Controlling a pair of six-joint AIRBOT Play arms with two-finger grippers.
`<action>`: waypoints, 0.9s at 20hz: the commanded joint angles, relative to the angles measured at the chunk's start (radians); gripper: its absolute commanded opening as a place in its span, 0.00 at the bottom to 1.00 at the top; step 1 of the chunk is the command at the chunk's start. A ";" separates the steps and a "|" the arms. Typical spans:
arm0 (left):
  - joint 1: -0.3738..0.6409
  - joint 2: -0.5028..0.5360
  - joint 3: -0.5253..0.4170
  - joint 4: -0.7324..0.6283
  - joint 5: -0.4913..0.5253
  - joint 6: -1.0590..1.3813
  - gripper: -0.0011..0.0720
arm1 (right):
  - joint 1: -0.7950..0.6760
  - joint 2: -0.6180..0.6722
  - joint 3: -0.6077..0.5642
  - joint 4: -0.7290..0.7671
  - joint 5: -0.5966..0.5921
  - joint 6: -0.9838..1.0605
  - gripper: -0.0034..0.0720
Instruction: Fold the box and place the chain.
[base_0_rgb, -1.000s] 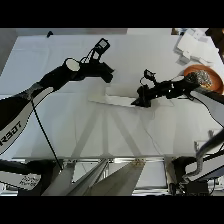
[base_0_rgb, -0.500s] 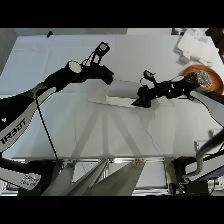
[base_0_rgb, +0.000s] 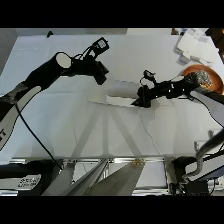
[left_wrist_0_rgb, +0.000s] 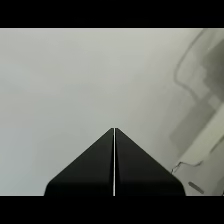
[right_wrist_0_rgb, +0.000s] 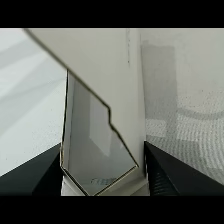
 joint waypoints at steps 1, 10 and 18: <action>0.027 0.080 0.000 0.038 -0.131 0.002 0.03 | 0.000 -0.001 0.000 0.000 0.000 0.000 0.58; 0.033 0.219 0.000 0.052 -0.162 0.003 0.03 | 0.000 -0.001 0.000 0.000 0.000 0.000 0.58; 0.030 0.219 0.000 0.052 -0.163 0.003 0.03 | 0.002 -0.001 0.001 0.003 0.023 0.000 0.58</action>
